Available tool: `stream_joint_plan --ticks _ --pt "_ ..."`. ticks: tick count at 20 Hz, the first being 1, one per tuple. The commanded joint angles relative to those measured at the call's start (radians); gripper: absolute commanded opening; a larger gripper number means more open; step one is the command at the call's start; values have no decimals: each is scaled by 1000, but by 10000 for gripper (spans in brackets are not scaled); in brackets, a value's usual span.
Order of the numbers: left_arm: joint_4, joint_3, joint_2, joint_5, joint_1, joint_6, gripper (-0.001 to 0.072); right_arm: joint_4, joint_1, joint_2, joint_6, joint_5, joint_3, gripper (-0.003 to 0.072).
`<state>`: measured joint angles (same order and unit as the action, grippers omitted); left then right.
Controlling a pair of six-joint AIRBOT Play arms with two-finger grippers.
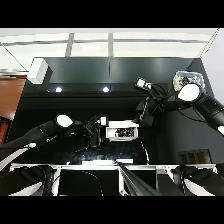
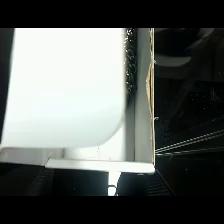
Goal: Fold the box and place the chain.
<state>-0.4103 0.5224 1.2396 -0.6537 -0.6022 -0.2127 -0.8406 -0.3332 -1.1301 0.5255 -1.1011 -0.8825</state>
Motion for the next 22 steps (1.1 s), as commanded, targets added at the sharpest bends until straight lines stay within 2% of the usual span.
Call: stream_joint_plan --ticks 1,6,7,8,9,10,12,13,15,17,22 --pt "0 1 1 -1 -1 0 390 31 -30 20 -51 -38 23 713" --pt "0 1 1 -1 -1 0 390 82 -58 20 -183 4 135 681" --pt "0 1 1 -1 -1 0 390 81 -58 20 -190 7 137 653" --pt "0 1 1 -1 -1 0 390 82 -58 20 -195 8 137 548" --pt "0 1 1 -1 -1 0 390 82 -58 20 -195 6 137 548" --pt "0 1 1 -1 -1 0 390 82 -60 20 -195 6 137 476" --pt "0 1 1 -1 -1 0 390 82 -60 20 -194 5 137 465" --pt "0 1 1 -1 -1 0 390 81 -60 20 -192 5 137 416" --pt "0 1 1 -1 -1 0 390 81 -60 20 -189 6 138 415" --pt "0 1 1 -1 -1 0 390 81 -60 20 -188 -5 138 190" --pt "0 1 1 -1 -1 0 390 77 -60 20 -181 -14 143 191"
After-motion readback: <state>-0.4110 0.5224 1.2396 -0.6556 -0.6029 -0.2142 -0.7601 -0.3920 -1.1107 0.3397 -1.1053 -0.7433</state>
